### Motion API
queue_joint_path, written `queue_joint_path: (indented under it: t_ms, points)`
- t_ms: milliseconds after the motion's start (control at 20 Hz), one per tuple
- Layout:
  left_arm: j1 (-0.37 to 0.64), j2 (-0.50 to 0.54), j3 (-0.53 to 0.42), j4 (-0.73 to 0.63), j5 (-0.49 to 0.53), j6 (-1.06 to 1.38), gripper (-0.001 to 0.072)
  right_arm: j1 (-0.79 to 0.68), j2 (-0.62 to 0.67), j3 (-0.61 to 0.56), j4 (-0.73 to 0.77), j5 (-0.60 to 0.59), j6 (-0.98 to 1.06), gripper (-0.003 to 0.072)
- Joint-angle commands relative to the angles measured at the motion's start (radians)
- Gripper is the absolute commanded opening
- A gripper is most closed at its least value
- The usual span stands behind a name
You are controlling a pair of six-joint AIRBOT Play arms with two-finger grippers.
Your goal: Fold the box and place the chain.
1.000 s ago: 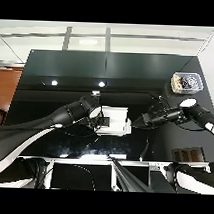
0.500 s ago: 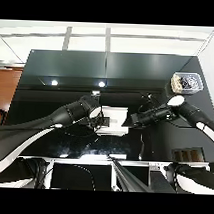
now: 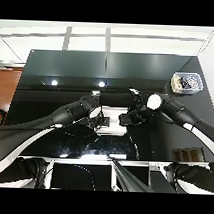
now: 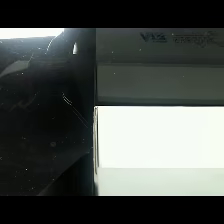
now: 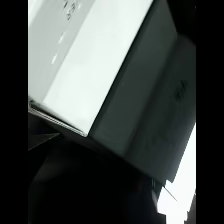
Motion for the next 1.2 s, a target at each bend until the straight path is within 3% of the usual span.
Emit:
queue_joint_path:
  t_ms: [0,50,100,350,600,1100,1150]
  points:
    - [0.001,0.000,0.001,0.000,0.000,0.000,0.0030,0.101,-0.002,0.063,-0.230,-0.006,0.235,0.0422]
    - [0.001,0.000,0.001,0.000,0.000,0.000,0.0030,0.122,-0.004,0.072,-0.269,0.009,0.270,0.0341]
    - [0.001,0.000,0.001,0.000,0.000,0.000,0.0030,0.142,-0.005,0.076,-0.302,0.021,0.303,0.0326]
    - [0.001,0.000,0.001,0.000,0.000,0.000,0.0030,0.180,-0.029,0.079,-0.342,0.098,0.414,0.0307]
    - [0.001,0.000,0.001,0.000,0.000,0.000,0.0030,0.182,-0.030,0.083,-0.337,0.101,0.504,0.0307]
    - [0.001,0.000,0.001,0.000,0.000,0.000,0.0030,0.212,-0.110,0.146,-0.332,0.154,0.546,0.0305]
    - [0.001,0.000,0.001,0.000,0.000,0.000,0.0030,0.212,-0.110,0.146,-0.331,0.153,0.553,0.0279]
